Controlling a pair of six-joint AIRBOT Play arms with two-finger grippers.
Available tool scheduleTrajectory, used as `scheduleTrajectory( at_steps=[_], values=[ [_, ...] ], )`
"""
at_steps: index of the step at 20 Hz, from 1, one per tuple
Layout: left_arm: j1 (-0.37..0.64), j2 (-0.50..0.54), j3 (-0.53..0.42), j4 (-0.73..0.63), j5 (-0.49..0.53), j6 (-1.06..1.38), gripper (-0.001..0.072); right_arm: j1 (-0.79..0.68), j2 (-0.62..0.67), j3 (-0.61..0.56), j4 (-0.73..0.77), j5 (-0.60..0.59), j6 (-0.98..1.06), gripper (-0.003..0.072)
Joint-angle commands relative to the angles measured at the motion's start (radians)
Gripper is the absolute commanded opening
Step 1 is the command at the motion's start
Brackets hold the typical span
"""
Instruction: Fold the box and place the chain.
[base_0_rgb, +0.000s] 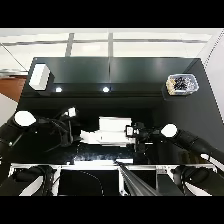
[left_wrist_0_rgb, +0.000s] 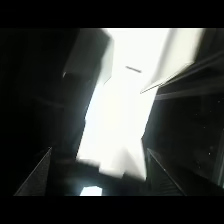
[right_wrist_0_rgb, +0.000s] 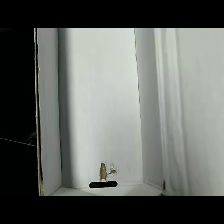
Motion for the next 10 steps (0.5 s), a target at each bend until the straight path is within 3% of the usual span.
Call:
scheduleTrajectory(
  at_steps=[1,4,10],
  values=[
    [-0.13,0.001,-0.009,-0.019,0.137,0.08,0.0705,0.001,0.0,0.0,0.0,0.0,0.0,0.0308],
    [-0.206,-0.005,-0.009,-0.019,0.176,0.071,0.0699,0.001,0.0,0.0,0.0,0.0,0.0,0.0309],
    [-0.22,-0.086,-0.009,-0.104,0.184,0.072,0.0699,0.001,0.0,0.0,0.0,0.0,0.0,0.0309]
  ],
)
